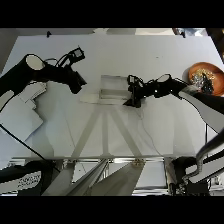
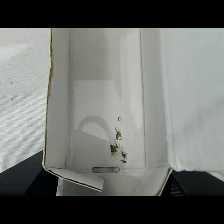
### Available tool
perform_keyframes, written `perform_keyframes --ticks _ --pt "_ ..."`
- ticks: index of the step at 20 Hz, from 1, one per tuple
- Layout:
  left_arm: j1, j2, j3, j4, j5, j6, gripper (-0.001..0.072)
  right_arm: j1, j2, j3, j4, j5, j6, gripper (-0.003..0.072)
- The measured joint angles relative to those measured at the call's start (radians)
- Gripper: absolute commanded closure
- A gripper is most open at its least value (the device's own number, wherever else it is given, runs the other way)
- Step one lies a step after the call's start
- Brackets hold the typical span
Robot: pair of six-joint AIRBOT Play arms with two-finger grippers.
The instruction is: Fold the box and place the chain.
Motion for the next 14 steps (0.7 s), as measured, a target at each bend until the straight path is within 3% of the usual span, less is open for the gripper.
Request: perform_keyframes --ticks 4,7,14 --pt "0.014 -0.017 -0.001 0.22 -0.069 -0.31 0.0706 0.0 0.0 0.0 0.0 0.0 0.0 0.0168" --pt "0.018 -0.055 -0.003 0.295 -0.102 -0.472 0.0706 0.0 0.0 0.0 0.0 0.0 0.0 0.0168" --pt "0.011 -0.147 -0.005 0.246 -0.135 -0.628 0.0706 0.0 0.0 0.0 0.0 0.001 0.0 0.0168"
